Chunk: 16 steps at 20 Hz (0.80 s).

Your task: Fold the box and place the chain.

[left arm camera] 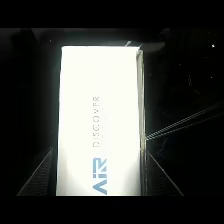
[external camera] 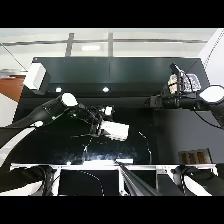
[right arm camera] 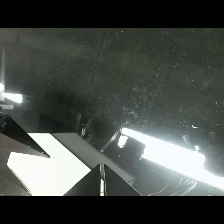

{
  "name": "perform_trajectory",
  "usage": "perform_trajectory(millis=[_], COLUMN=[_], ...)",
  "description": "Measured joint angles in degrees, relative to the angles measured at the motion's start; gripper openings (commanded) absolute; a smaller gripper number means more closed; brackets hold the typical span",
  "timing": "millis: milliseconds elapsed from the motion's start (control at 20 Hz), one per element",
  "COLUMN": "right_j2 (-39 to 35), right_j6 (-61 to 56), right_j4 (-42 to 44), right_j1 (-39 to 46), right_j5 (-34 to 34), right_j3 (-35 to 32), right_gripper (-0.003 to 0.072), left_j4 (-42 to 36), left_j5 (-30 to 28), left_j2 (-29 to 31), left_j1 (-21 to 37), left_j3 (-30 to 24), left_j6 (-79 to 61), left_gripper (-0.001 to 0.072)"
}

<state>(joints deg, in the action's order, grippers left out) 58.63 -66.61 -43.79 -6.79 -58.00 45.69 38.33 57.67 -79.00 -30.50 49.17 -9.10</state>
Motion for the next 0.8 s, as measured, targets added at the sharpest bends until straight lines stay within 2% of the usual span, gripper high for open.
perform_trajectory(millis=[400, 600, 650, 700, 750, 800], right_j2=[0.0, 0.0, 0.0, 0.0, 0.0, 0.0], right_j6=[0.0, 0.0, 0.0, 0.0, 0.0, 0.0], right_j4=[0.0, 0.0, 0.0, 0.0, -0.1, -0.1], right_j1=[0.0, 0.0, 0.0, 0.0, 0.0, 0.0], right_j5=[0.0, 0.2, 0.2, 0.3, 0.4, 0.4], right_j3=[0.0, 0.0, 0.0, 0.0, 0.0, 0.0], right_gripper=[0.004, 0.0039, 0.0039, 0.0039, 0.0039, 0.0039], left_j4=[0.4, 3.6, 4.4, 4.9, 5.1, 5.2], left_j5=[-3.3, -4.9, -5.7, -6.3, -6.4, -7.0], left_j2=[-1.8, -3.0, -3.1, -3.3, -3.3, -3.3], left_j1=[-2.4, -3.4, -3.8, -4.1, -4.3, -4.4], left_j3=[0.0, -0.1, -0.1, 0.0, 0.0, 0.0], left_j6=[0.5, 3.7, 5.0, 6.1, 6.9, 8.2], left_gripper=[0.0707, 0.0702, 0.0655, 0.0532, 0.044, 0.0441])
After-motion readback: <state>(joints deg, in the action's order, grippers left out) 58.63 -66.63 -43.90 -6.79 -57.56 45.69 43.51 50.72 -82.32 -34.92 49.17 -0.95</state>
